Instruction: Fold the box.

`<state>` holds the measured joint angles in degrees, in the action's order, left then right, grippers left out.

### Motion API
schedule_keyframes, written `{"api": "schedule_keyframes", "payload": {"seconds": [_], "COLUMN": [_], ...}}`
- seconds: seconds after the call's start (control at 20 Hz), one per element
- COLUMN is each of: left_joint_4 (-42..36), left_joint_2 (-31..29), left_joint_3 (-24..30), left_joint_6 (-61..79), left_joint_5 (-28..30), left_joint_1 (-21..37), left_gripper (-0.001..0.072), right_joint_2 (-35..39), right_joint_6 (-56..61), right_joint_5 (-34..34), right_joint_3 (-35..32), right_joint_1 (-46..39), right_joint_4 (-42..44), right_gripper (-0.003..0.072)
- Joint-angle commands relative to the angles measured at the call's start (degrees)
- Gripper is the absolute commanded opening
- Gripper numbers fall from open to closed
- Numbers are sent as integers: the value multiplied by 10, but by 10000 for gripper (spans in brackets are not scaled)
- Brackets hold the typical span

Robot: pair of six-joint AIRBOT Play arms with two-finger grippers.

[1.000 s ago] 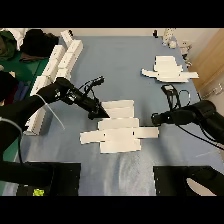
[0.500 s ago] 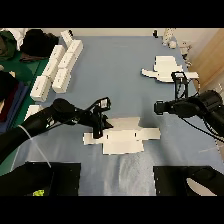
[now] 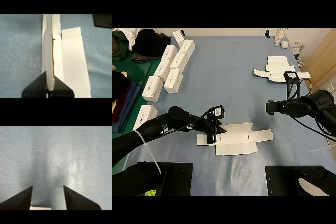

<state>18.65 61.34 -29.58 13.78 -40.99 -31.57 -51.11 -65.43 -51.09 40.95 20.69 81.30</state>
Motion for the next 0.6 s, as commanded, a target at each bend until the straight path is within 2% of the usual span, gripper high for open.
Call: {"api": "schedule_keyframes", "payload": {"seconds": [0.0, 0.2, 0.3, 0.55], "left_joint_4": [7, 66, 70, 68], "left_joint_2": [15, 15, 15, 15], "left_joint_3": [0, -30, -45, -63], "left_joint_6": [-4, -45, -47, -49], "left_joint_5": [-7, -56, -75, -77], "left_joint_1": [-1, -1, -1, -1], "left_gripper": [13, 12, 12, 12], "right_joint_2": [0, 0, 0, 0], "right_joint_6": [1, 1, 1, 1], "right_joint_5": [0, 0, 0, 0], "right_joint_3": [0, 0, 0, 0], "right_joint_1": [0, 0, 0, 0], "right_joint_4": [8, 10, 10, 11], "right_gripper": [586, 586, 586, 586]}}
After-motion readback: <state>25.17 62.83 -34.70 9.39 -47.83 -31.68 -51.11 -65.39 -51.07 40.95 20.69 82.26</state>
